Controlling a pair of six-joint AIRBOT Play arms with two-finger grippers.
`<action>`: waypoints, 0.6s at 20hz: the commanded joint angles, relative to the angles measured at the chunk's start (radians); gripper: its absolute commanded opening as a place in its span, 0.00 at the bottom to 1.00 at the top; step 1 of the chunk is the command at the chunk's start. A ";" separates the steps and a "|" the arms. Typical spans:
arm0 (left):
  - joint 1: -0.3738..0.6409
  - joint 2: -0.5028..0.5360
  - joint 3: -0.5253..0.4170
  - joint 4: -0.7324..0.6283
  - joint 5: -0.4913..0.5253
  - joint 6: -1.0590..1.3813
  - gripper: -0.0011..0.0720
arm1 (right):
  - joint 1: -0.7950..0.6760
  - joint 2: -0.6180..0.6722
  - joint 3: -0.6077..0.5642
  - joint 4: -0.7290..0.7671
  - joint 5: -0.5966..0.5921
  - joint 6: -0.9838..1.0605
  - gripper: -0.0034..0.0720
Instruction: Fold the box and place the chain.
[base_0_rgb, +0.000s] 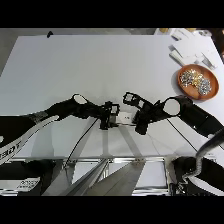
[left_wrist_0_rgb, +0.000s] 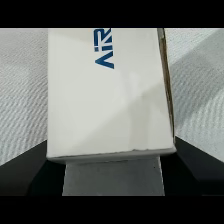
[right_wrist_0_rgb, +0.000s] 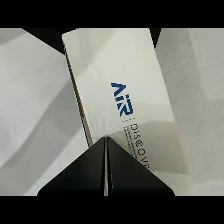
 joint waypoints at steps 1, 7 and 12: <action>0.001 0.000 0.000 0.000 0.000 0.000 0.22 | 0.000 -0.001 -0.026 -0.006 -0.021 0.000 0.07; 0.001 0.000 0.000 0.000 0.000 0.000 0.22 | 0.000 -0.001 -0.032 -0.006 -0.021 0.000 0.07; 0.001 0.000 0.000 0.000 0.000 0.000 0.22 | 0.000 0.000 -0.035 0.000 -0.020 0.002 0.07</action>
